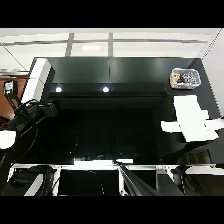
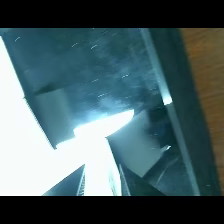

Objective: Fold the box and place the chain.

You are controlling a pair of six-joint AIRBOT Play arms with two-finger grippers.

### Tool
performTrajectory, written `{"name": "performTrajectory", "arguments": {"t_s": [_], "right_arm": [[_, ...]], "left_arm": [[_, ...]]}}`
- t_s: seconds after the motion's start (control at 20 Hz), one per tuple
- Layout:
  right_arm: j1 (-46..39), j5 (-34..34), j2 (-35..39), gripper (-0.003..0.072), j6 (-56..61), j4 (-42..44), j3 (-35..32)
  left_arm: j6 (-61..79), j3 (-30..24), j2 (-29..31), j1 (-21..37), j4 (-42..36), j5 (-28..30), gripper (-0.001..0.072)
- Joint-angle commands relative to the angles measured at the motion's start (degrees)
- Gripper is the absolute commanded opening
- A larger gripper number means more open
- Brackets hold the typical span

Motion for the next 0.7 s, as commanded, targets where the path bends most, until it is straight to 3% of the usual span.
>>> {"name": "performTrajectory", "arguments": {"t_s": [0.0,0.05,0.1,0.2,0.4,0.5,0.65], "right_arm": [[0.3,2.9,-0.2,0.0223,0.2,-3.8,0.2],[0.3,3.1,-0.2,0.0183,0.4,-3.8,0.2],[0.4,3.3,-0.2,0.0081,0.3,-3.8,0.2],[0.9,3.3,-0.1,0.0017,0.3,-4.4,0.2],[2.9,1.9,3.0,0.0017,-0.6,1.6,-1.4],[5.5,1.0,6.1,0.0017,-1.4,6.4,-3.9],[12.1,0.7,11.8,0.0017,-1.4,7.1,-9.1]], "left_arm": [[0.0,0.0,0.0,0.0,0.0,0.0,0.0704],[0.0,0.0,0.0,0.0,0.0,0.0,0.0703],[0.0,0.0,0.0,0.0,0.0,0.0,0.0704],[0.0,0.0,0.0,0.0,0.0,0.0,0.0704],[0.0,0.0,0.0,0.0,-0.3,-0.2,0.0704],[0.0,0.0,0.0,0.0,-0.5,-0.9,0.0704],[0.1,0.0,0.0,0.0,-0.4,-2.7,0.0703]]}}
